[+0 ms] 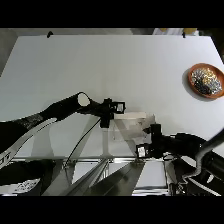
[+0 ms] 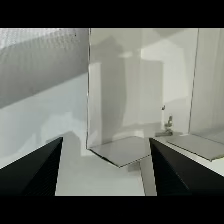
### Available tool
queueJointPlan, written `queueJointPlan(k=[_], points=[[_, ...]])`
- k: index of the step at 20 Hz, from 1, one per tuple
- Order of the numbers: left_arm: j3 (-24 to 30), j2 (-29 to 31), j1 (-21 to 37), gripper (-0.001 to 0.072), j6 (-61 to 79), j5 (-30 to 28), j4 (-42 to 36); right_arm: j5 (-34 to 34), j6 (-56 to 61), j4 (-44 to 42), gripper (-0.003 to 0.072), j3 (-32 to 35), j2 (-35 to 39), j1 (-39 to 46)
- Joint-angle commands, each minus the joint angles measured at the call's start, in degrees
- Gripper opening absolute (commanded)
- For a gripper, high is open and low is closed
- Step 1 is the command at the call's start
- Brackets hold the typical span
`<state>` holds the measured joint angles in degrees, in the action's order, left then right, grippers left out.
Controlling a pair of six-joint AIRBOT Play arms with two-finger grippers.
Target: Fold the box and place the chain.
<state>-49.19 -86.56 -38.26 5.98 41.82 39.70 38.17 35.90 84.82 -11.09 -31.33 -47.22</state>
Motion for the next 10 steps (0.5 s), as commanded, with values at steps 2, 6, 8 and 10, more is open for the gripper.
queueJointPlan(k=[2,6,8,10], points=[[0.0,0.0,0.0,0.0013,0.0,0.0,0.0,-4.4,0.0,1.1,0.0597,0.5,-0.6,2.6],[0.0,0.0,0.0,0.0013,0.0,0.0,0.0,-4.3,0.0,1.2,0.0597,-0.3,-0.6,6.6],[0.0,0.0,0.0,0.0013,0.0,0.0,0.0,-4.2,0.0,0.2,0.0596,-1.7,-0.6,7.7],[0.0,0.0,0.0,0.0013,0.0,0.0,0.0,-4.4,-0.9,-1.0,0.0595,-2.5,-0.7,9.9]])
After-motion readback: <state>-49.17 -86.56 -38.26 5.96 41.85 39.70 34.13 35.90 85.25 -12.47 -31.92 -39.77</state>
